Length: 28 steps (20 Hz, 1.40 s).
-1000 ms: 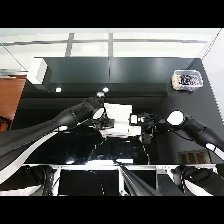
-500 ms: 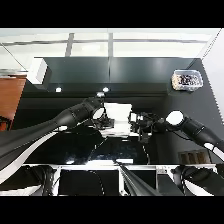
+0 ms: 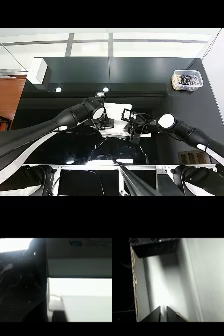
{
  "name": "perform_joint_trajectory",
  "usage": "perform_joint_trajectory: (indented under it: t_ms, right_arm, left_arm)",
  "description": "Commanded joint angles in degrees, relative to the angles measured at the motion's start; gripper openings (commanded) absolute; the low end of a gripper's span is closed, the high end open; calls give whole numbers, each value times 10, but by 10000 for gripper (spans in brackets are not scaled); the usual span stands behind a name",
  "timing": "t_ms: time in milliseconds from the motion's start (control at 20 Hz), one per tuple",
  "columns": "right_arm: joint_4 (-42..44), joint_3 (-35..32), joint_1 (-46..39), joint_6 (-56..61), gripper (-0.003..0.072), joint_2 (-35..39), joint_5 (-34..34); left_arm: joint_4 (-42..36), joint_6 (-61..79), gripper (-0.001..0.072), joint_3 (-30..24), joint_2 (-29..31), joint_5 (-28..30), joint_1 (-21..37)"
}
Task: Fold the box and place the chain.
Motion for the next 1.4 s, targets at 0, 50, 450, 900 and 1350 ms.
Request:
perform_joint_trajectory:
  t_ms: [0, 50, 450, 900, 1350]
  right_arm:
    - [-64, 0, 3, 90, 222, -1, 11]
    - [-75, 0, 3, 103, 318, -1, 11]
    - [-76, 2, -15, 199, 16, 35, 29]
    - [-231, -20, -369, 580, 16, 175, 303]
    - [90, -162, -320, 544, 16, 76, 184]
  left_arm:
    - [0, 0, 26, 0, 0, 1, 0]
    - [0, 0, 26, 0, 0, 1, 0]
    - [0, 0, 26, 0, 0, 4, 1]
    - [0, -1, 26, 0, 0, 5, 1]
    - [0, -1, 26, 0, 0, 5, 1]
